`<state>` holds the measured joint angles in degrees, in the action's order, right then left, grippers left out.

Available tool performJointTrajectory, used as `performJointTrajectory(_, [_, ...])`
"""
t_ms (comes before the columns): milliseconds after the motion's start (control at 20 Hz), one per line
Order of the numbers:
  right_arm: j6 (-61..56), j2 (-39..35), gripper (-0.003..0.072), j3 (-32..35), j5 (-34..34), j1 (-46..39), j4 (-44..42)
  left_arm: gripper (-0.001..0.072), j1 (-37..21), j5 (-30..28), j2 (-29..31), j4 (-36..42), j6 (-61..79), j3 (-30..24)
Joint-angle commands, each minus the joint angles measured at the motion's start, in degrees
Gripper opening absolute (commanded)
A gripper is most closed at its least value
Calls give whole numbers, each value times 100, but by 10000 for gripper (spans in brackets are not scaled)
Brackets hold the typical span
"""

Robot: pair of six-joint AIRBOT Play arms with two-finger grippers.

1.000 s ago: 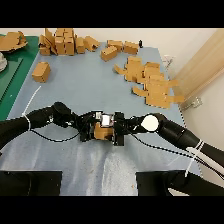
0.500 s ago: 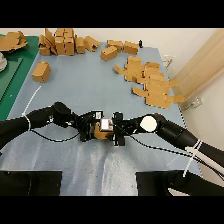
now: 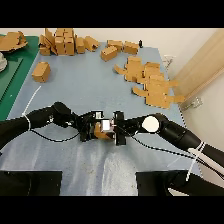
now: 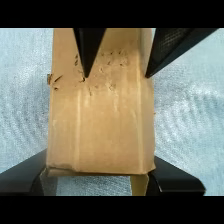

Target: Fold the box.

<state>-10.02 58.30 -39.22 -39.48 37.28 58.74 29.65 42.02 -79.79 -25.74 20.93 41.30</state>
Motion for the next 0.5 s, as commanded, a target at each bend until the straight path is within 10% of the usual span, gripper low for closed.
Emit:
performJointTrajectory(0, [0,-17,334,0,179,0,111,522,2,-2,2,-2,2,7])
performJointTrajectory(450, [0,-15,291,0,393,0,238,522,2,-2,2,-2,2,7])
